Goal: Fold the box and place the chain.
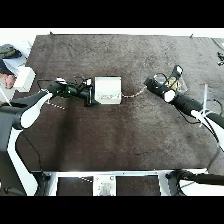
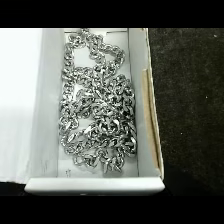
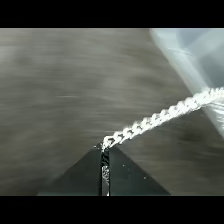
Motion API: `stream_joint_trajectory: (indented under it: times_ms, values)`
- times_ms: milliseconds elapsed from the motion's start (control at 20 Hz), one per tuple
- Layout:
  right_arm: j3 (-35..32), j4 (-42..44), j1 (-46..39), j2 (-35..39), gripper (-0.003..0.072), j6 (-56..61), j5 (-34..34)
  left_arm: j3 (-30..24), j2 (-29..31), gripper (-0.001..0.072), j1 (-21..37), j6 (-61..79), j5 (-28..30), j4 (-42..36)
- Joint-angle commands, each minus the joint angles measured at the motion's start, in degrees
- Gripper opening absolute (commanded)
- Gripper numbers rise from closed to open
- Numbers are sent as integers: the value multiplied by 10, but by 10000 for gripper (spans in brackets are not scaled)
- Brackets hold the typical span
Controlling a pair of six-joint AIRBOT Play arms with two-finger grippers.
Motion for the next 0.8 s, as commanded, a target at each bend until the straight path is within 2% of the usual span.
stream_joint_trajectory:
  times_ms: [0, 150, 300, 500, 750]
  values:
    - [-5, -46, 76, 102, -11, -9, -41, 0, 0, 286, 0, 0, 0, 0]
    - [-2, -47, 149, 158, -11, -9, -106, 0, 0, 286, 0, 0, 0, 0]
    - [4, -47, 213, 161, -11, -8, -150, 0, 0, 286, 0, 0, 0, 0]
    - [36, -47, 274, 118, -11, 3, -153, 0, 0, 286, 0, 0, 0, 0]
    - [63, -43, 310, 33, -11, 29, -150, 0, 0, 286, 0, 0, 0, 0]
